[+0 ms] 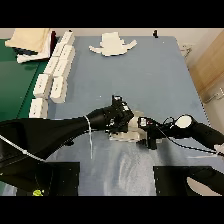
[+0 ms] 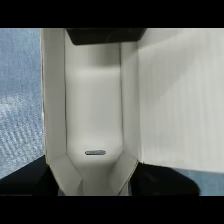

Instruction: Fold the box.

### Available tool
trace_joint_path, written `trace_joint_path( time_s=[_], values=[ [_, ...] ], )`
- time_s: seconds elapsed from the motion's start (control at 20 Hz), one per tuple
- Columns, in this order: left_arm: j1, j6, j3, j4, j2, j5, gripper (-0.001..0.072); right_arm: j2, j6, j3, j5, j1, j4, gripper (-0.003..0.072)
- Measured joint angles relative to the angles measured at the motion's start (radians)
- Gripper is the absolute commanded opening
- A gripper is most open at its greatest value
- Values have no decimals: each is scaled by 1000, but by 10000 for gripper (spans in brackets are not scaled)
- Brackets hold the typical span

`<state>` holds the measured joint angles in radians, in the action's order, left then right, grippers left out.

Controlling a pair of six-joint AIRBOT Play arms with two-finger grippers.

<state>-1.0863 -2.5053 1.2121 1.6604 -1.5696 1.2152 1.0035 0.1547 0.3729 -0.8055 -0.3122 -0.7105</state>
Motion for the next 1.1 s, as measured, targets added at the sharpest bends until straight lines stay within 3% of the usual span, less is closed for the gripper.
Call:
trace_joint_path(
  time_s=[0.15,0.2,0.25,0.3,0.65,1.0,1.05,1.1],
  values=[
    [-7,0,0,12,-1,0,17,0,0,0,0,0,0,547],
    [-8,-1,0,14,-1,1,190,0,0,0,0,0,0,547],
    [-10,-1,0,17,-1,5,480,0,0,0,0,0,0,547],
    [-12,-1,0,23,-2,14,530,0,0,0,0,0,0,548],
    [-12,-6,28,13,0,76,530,0,0,0,0,0,0,547],
    [40,108,161,-63,26,228,517,0,0,0,0,0,0,547],
    [54,128,172,-79,37,257,325,0,0,0,0,0,0,547],
    [71,152,180,-96,51,291,29,0,0,0,0,0,0,547]
  ],
)
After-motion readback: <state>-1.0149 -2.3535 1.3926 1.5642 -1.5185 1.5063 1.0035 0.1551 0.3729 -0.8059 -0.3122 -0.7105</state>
